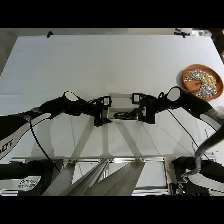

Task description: Fold the box and place the chain.

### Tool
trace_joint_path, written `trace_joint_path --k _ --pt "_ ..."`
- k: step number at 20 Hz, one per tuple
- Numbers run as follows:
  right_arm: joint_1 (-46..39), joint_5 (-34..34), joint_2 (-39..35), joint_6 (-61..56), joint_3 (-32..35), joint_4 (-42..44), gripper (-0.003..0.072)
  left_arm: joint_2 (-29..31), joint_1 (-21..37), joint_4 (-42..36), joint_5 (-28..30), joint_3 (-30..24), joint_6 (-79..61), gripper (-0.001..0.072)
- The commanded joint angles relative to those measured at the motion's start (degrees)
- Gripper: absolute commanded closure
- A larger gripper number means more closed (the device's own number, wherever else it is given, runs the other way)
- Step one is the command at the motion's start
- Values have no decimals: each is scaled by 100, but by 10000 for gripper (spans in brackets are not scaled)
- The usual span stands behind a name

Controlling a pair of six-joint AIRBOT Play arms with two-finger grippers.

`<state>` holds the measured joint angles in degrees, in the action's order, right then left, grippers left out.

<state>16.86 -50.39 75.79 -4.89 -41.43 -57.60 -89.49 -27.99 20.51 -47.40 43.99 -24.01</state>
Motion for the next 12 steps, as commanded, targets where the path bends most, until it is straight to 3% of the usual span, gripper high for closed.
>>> trace_joint_path --k 1,2,5,7,9,12 --pt "83 9 201 -131 0 103 66 4 4 2 2 4 -2 395" --pt "103 2 240 -136 0 105 142 4 4 0 2 4 -2 395" --pt "103 31 267 -527 0 74 266 4 4 2 2 4 -2 395" --pt "103 17 264 -612 0 44 300 4 4 0 2 4 -2 395" --pt "103 4 249 -728 0 42 427 4 4 0 2 4 -2 395" --pt "103 -96 140 -732 0 37 530 4 4 2 2 4 -2 395"
